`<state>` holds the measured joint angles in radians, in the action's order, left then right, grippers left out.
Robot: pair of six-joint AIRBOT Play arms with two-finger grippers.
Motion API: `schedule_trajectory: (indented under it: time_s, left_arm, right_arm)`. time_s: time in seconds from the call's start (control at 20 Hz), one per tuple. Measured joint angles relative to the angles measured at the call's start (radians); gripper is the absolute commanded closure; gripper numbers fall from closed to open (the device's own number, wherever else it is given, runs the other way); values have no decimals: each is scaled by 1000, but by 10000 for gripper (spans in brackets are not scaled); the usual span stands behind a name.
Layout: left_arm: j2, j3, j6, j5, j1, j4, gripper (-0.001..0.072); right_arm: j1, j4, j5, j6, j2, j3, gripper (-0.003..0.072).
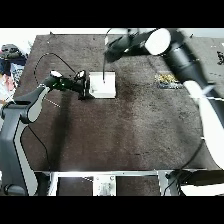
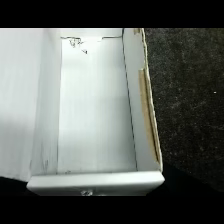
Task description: Fold the box and place the chain.
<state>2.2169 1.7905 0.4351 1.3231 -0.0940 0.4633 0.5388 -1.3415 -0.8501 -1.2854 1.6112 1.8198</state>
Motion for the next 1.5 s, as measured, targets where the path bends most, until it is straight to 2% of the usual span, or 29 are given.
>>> schedule_trajectory:
  time_s: [0.15,0.2,0.25,0.45,0.65,0.75,0.85,0.95,1.05,1.2,1.35,1.5]
  left_arm:
    - [0,0,0,0,0,0,342]
    - [0,0,0,0,0,0,342]
    - [0,0,0,0,0,0,342]
    - [0,0,0,0,0,0,342]
    - [0,0,0,0,0,0,342]
    - [0,0,0,0,0,0,342]
    - [0,0,0,0,0,0,342]
    - [0,0,0,0,0,0,342]
    - [0,0,0,0,0,0,342]
    - [0,0,0,0,0,0,342]
    - [0,0,0,0,0,0,342]
    - [0,0,0,0,0,0,342]
  right_arm:
    - [23,3,-6,-13,105,-1,670]
    - [26,3,-11,-17,136,-3,459]
    - [29,3,-16,-25,160,-7,322]
    - [25,-37,-37,-52,203,-21,340]
    - [-64,-62,-107,-96,155,-36,340]
    - [-139,-65,-135,-119,104,-91,339]
    - [-228,-64,-123,-152,30,-206,340]
    - [-316,-65,-54,-198,-42,-348,339]
    - [-404,-59,67,-266,-105,-507,339]
    - [-507,4,238,-324,-135,-675,340]
    - [-560,82,381,-350,-111,-750,340]
    - [-578,159,479,-353,-57,-760,340]
